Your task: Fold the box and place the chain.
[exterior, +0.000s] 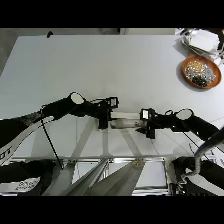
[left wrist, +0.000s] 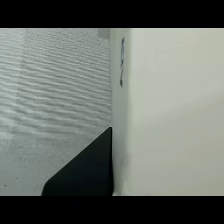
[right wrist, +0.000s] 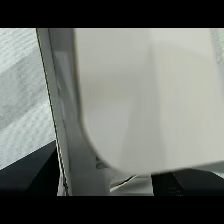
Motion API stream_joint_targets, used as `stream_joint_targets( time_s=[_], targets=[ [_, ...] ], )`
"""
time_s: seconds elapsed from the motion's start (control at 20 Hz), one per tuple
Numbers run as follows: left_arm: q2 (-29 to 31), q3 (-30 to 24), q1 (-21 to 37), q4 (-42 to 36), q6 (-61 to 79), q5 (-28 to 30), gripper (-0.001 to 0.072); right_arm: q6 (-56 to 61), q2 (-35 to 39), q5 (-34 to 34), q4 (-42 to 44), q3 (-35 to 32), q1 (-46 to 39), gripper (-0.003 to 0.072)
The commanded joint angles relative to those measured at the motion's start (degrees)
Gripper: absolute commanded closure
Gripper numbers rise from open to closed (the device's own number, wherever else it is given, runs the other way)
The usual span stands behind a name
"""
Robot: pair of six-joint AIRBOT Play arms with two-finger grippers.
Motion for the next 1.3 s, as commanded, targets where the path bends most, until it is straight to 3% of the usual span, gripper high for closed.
stream_joint_targets(
  time_s=[0.0,0.05,0.15,0.5,0.55,0.65,0.75,1.25],
  targets=[
    [0.0,0.0,0.0,0.0,0.0,0.0,0.0698,0.0,-0.2,-2.5,0.1,0.0,2.3,0.0185],
    [0.0,0.0,0.0,0.0,0.0,0.0,0.0698,-0.1,-0.4,-3.0,1.3,0.0,2.5,0.011],
    [0.0,0.0,0.0,0.0,0.0,0.0,0.0698,-0.1,-1.2,-3.2,3.1,0.0,2.5,0.0078],
    [0.0,0.0,0.0,0.0,0.0,0.0,0.0698,-1.4,-1.7,-1.2,6.9,0.0,2.5,0.007],
    [0.0,0.0,0.0,0.0,0.0,0.0,0.0698,-1.4,-1.9,-1.0,6.8,0.0,2.5,0.0077],
    [0.0,0.0,0.0,0.0,0.0,0.0,0.0698,-1.4,-2.1,-1.0,6.8,0.0,2.5,0.0246],
    [0.0,0.0,0.0,0.0,0.0,0.0,0.0698,-1.4,-2.5,-1.0,6.8,0.0,2.5,0.0292],
    [0.0,0.0,0.0,0.0,0.0,0.0,0.0698,-1.4,-2.6,-0.8,6.4,0.0,2.5,0.0276]
  ],
)
